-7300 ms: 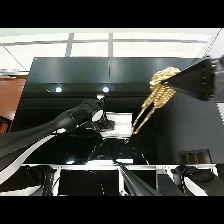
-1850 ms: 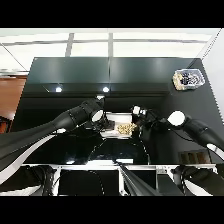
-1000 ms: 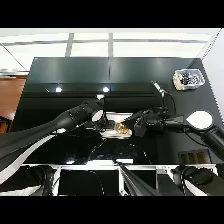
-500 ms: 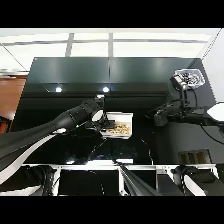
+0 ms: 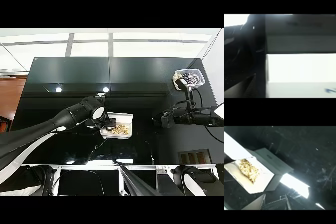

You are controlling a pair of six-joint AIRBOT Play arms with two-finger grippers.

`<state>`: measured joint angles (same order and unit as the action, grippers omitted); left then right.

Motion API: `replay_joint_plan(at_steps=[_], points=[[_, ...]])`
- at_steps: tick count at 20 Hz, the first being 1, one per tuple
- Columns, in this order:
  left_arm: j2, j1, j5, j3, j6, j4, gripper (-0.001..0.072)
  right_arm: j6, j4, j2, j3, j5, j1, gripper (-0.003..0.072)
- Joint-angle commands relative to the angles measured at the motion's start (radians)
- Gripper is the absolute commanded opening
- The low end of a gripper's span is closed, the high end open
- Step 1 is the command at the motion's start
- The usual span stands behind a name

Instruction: Fold the box and place the chain.

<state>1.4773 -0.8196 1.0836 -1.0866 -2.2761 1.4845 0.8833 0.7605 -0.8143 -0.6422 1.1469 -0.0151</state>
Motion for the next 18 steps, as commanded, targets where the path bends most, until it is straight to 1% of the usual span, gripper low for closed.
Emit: replay_joint_plan(at_steps=[1,4,5,6,7,8,9,10,11,12,13,14,15,16,18], points=[[-0.037,-0.001,0.021,-0.034,0.075,0.015,0.0545,0.000,0.004,0.000,-0.001,0.013,-0.004,0.0324],[-0.149,-0.001,0.109,-0.026,0.246,0.099,0.0545,0.000,0.004,0.000,-0.001,0.013,-0.004,0.0324],[-0.206,0.001,0.132,-0.002,0.279,0.153,0.0545,0.000,0.004,0.000,-0.001,0.012,-0.004,0.0324],[-0.265,0.011,0.140,0.037,0.285,0.212,0.0545,0.000,0.004,0.000,0.000,0.012,-0.004,0.0324],[-0.336,0.040,0.135,0.094,0.285,0.265,0.0545,0.000,0.004,0.000,0.000,0.011,-0.004,0.0324],[-0.405,0.091,0.117,0.159,0.286,0.280,0.0545,0.000,0.004,0.000,0.000,0.006,-0.004,0.0324],[-0.480,0.166,0.087,0.235,0.288,0.267,0.0545,0.000,0.004,0.000,0.000,0.002,-0.004,0.0324],[-0.554,0.257,0.030,0.315,0.315,0.209,0.0545,0.000,0.003,0.000,0.000,-0.002,-0.003,0.0324],[-0.616,0.351,-0.056,0.391,0.385,0.098,0.0545,0.004,0.003,0.000,0.000,-0.005,-0.003,0.0324],[-0.661,0.448,-0.142,0.462,0.538,-0.074,0.0545,0.006,0.003,0.000,0.000,-0.006,-0.003,0.0324],[-0.684,0.551,-0.182,0.522,0.799,-0.306,0.0552,0.015,0.003,0.000,0.000,-0.008,-0.002,0.0324],[-0.682,0.637,-0.159,0.566,1.092,-0.534,0.0664,0.023,0.000,0.000,0.000,-0.012,-0.002,0.0324],[-0.667,0.691,-0.112,0.595,1.319,-0.677,0.0714,0.032,0.000,0.000,0.000,-0.017,-0.002,0.0324],[-0.644,0.717,-0.066,0.614,1.537,-0.762,0.0713,0.045,0.000,0.000,0.000,-0.025,-0.002,0.0324],[-0.595,0.694,-0.059,0.625,1.857,-0.763,0.0714,0.055,0.000,0.000,0.000,-0.034,-0.002,0.0324]])
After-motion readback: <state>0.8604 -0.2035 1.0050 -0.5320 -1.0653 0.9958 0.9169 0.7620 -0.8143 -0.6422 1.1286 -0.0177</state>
